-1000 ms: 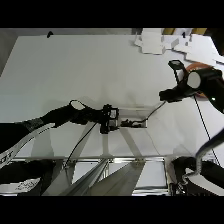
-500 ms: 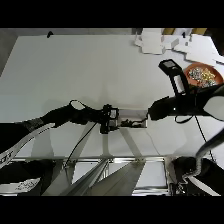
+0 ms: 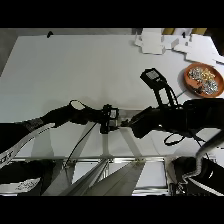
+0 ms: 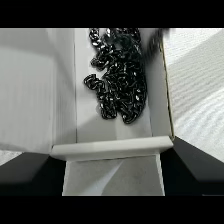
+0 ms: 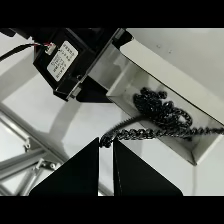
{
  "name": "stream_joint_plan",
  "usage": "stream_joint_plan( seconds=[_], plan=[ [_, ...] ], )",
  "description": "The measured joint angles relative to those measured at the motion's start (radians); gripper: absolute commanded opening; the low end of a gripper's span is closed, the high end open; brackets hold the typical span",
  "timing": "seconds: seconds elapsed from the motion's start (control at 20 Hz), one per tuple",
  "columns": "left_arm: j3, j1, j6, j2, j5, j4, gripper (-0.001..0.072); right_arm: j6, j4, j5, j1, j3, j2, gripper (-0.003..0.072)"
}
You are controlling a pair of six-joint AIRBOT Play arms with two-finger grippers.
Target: Fold the box and place the chain.
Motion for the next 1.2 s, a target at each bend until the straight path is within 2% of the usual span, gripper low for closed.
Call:
stream_joint_plan(
  seconds=[0.15, 0.25, 0.3, 0.65, 0.85, 1.2],
  plan=[
    [0.000, 0.000, 0.000, 0.000, 0.000, 0.000, 0.0272, 0.011, -0.011, -0.013, 0.013, 0.000, -0.031, 0.0022],
    [0.000, 0.000, 0.000, 0.000, 0.000, 0.000, 0.0272, 0.014, -0.030, -0.016, 0.017, -0.001, -0.062, 0.0190],
    [0.000, 0.000, 0.000, 0.000, 0.000, 0.000, 0.0272, 0.014, -0.035, -0.017, 0.018, -0.001, -0.077, 0.0207],
    [0.000, 0.000, 0.000, 0.000, 0.000, 0.000, 0.0272, 0.008, -0.126, -0.030, -0.003, 0.033, -0.113, 0.0206],
    [0.000, 0.000, 0.000, 0.000, 0.000, 0.000, 0.0272, -0.006, -0.199, -0.026, -0.161, 0.060, -0.116, 0.0206],
    [0.000, 0.000, 0.000, 0.000, 0.000, 0.000, 0.0272, -0.134, -0.225, 0.002, -0.608, 0.056, -0.170, 0.0223]
  ],
)
